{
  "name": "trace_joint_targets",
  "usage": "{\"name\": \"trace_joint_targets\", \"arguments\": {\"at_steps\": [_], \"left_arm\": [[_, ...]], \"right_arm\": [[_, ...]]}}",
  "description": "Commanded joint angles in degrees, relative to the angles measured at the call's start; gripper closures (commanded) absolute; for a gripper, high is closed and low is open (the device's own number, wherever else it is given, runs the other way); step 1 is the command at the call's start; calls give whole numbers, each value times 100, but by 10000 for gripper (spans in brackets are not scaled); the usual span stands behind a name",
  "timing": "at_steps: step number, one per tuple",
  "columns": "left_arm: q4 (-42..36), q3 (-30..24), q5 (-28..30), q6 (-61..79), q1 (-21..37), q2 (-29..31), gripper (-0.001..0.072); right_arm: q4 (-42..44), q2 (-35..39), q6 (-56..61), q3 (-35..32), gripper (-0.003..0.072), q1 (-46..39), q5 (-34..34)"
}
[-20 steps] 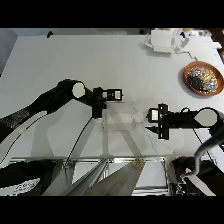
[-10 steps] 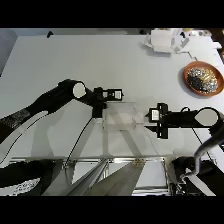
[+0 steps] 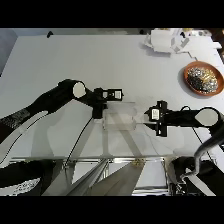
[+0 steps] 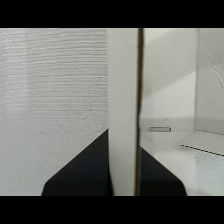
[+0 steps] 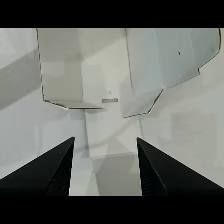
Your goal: Fold the box and place the chain.
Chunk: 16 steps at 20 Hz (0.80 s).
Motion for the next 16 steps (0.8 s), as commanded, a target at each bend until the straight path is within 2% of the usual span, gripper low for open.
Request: {"name": "trace_joint_targets", "arguments": {"at_steps": [1, 9, 16], "left_arm": [[17, -4, -234, -190, -4, -4, 704], [437, 127, -284, -979, -4, 0, 704], [437, 317, -326, -1263, -4, 0, 704]], "right_arm": [[7, -4, -17, -2, 284, 7, -28], [7, -4, -15, -2, 284, 7, -26], [7, -4, 9, -2, 284, 4, -22]]}}
